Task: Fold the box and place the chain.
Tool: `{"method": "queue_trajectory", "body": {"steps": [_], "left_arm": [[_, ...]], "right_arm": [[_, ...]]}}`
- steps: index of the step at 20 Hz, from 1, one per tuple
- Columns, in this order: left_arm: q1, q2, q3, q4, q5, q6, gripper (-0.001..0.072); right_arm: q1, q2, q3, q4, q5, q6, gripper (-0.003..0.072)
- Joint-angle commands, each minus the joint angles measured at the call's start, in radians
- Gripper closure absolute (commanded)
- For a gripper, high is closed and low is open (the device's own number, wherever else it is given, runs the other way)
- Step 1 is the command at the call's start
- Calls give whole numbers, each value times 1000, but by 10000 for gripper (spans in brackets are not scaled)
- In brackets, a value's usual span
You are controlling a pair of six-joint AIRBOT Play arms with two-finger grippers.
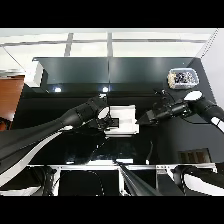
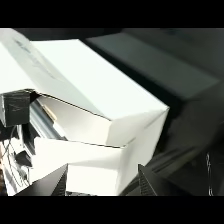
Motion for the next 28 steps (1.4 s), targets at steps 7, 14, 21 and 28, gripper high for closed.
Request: {"method": "queue_trajectory", "body": {"steps": [7,14,21,28], "left_arm": [[1,-1,1,0,0,0,685],[1,-1,1,-1,0,0,685],[1,-1,1,-4,-3,0,685],[1,-1,1,-4,-3,0,685]], "right_arm": [[197,0,88,-201,-91,254,207],[292,0,100,-244,-166,370,325],[365,-1,101,-398,-210,542,326],[438,-1,124,-532,-256,710,325]]}}
